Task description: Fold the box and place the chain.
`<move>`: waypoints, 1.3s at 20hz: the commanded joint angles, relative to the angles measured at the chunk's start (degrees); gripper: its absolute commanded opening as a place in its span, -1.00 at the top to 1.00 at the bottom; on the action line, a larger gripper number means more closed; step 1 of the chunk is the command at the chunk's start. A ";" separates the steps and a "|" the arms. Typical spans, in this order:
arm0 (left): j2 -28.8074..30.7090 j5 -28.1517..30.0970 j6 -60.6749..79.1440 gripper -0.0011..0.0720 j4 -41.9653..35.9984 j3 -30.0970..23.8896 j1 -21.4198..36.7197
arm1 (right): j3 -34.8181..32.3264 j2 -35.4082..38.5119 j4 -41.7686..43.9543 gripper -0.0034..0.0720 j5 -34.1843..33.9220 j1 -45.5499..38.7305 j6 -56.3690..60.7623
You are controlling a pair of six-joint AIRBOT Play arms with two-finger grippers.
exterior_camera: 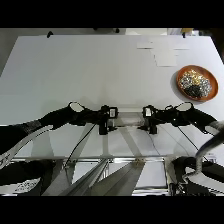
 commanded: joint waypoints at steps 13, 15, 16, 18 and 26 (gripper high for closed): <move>-0.04 0.17 -0.04 0.40 0.00 0.04 -0.07 | 0.00 0.02 0.09 -0.31 0.04 0.04 0.02; -0.04 0.17 -0.07 0.40 0.00 0.04 -0.07 | 0.00 0.02 0.09 -0.31 0.17 0.04 0.02; -0.04 0.17 -0.04 0.40 0.00 0.04 -0.07 | 0.00 0.02 0.07 -0.31 0.17 0.02 0.02; -0.04 0.17 -0.04 0.40 0.00 0.04 -0.07 | 0.00 0.02 0.07 -0.31 0.22 0.04 0.02; -0.04 0.17 -0.04 0.40 0.00 0.04 -0.07 | 0.00 0.04 0.26 -0.95 0.33 0.02 1.09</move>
